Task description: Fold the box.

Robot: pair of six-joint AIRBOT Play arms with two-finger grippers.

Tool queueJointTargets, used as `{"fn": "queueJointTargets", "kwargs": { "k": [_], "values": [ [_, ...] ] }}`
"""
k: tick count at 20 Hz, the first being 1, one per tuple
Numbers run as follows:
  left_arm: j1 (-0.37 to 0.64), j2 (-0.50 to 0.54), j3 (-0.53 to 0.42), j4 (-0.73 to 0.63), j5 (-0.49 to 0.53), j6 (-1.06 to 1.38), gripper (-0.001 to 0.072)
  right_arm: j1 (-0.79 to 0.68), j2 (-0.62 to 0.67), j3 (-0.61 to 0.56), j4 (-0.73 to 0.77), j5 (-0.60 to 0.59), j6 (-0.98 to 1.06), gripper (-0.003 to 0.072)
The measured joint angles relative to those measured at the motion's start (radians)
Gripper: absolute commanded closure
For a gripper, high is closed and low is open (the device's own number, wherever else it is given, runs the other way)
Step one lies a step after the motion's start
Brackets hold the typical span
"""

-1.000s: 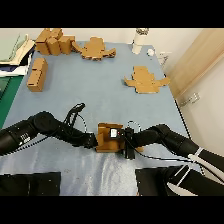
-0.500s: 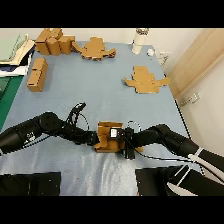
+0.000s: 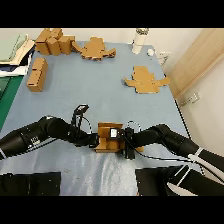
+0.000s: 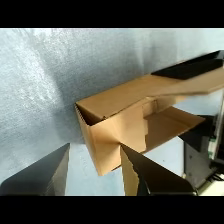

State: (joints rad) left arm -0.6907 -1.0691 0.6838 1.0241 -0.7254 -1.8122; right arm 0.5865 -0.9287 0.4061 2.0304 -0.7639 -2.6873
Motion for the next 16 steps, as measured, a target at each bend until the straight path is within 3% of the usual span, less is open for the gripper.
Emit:
{"fn": "queueJointTargets", "kwargs": {
  "k": [10,16],
  "values": [
    [-0.195,-0.171,0.200,0.312,-0.101,-0.466,0.0222,0.000,0.000,0.000,0.000,0.000,0.000,0.0178],
    [-0.250,-0.267,0.277,0.433,-0.190,-0.628,0.0222,0.000,0.000,0.000,0.000,0.000,0.000,0.0178]
  ]
}}
